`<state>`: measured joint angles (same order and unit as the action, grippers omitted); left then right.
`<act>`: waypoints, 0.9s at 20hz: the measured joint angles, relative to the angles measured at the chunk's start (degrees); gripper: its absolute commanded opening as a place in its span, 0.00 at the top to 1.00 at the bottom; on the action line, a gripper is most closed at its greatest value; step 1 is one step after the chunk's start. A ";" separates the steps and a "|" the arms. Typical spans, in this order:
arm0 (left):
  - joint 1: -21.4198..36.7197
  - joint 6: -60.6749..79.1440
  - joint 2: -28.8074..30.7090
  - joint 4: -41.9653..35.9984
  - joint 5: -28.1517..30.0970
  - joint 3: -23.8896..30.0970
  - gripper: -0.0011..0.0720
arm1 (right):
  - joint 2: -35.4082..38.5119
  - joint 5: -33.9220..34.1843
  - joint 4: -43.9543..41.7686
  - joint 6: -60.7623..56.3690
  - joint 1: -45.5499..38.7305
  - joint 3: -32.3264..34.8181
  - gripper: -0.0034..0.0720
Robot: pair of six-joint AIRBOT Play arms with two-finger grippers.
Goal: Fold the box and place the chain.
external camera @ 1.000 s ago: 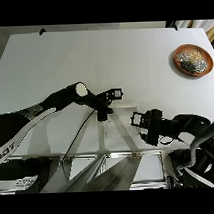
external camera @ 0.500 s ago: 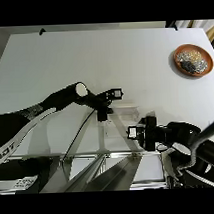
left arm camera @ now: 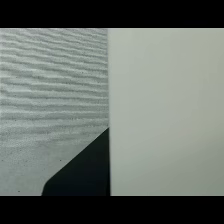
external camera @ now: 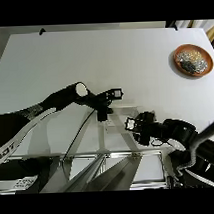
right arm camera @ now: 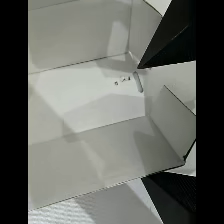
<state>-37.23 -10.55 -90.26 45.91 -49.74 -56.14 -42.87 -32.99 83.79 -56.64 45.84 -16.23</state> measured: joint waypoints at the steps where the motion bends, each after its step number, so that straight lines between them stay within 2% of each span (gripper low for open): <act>1: 0.00 0.00 0.00 0.00 0.00 0.00 0.97 | -0.07 -0.22 -0.04 -0.15 -0.09 -0.22 0.04; 13: 0.00 0.00 0.00 0.00 0.00 0.00 0.97 | -0.20 -6.10 -3.45 0.61 -9.05 -2.69 0.04; 18: 0.00 0.00 0.00 0.00 0.00 0.00 0.97 | -0.20 -4.26 -6.32 5.62 -12.07 -2.73 0.04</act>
